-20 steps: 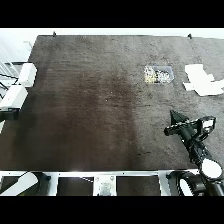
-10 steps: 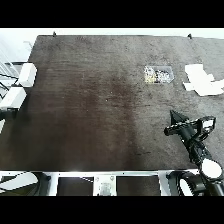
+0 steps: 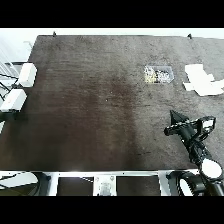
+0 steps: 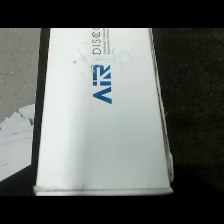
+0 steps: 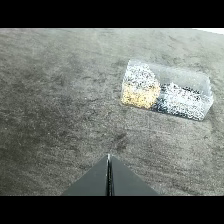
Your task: Fold the box and place the chain.
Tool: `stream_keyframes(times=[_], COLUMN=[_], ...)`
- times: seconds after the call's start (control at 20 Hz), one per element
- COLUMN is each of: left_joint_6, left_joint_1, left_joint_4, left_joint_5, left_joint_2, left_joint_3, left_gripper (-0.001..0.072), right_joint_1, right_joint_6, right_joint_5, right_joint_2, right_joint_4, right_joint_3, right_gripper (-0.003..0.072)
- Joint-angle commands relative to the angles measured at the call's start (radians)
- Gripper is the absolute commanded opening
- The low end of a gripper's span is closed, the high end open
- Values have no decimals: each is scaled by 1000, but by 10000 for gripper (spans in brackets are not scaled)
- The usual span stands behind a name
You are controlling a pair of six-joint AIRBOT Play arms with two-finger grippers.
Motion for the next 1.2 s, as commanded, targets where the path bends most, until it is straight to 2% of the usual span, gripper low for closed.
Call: stream_keyframes(times=[0.0, 0.3, 0.35, 0.4, 0.45, 0.55, 0.6, 0.65, 0.85, 1.0, 1.15], left_joint_6=[-8, -158, -167, -168, -176, -177, -174, -176, -177, -182, -181], left_joint_1=[0, 0, 0, 0, 0, 0, 0, 0, 0, 0, 0], left_joint_4=[6, 152, 159, 158, 158, 159, 161, 162, 167, 194, 217], left_joint_5=[-38, -23, -17, -17, -17, -25, -40, -44, -73, -95, -200], left_joint_2=[-13, -18, -18, -18, -18, -18, -18, -18, -10, 38, 89], left_joint_3=[11, 11, 11, 12, 12, 12, 12, 12, 31, 55, 84], left_gripper=[17, 22, 202, 515, 595, 599, 641, 720, 720, 720, 720], right_joint_1=[0, 0, 0, 0, 0, 0, 0, 0, 0, 0, 0], right_joint_6=[0, 0, 0, 0, 0, 0, 0, 0, 0, 0, 0], right_joint_5=[0, 0, 0, 0, 0, 0, 0, 0, 0, 0, 0], right_joint_2=[0, 0, 0, 0, 0, 0, 0, 0, 0, 0, 0], right_joint_4=[0, 0, 0, 0, 0, 0, 0, 0, 0, 0, 0], right_joint_3=[0, 0, 0, 0, 0, 0, 0, 0, 0, 0, 0], right_gripper=[10, 10, 10, 10, 10, 10, 10, 10, 10, 10, 11])
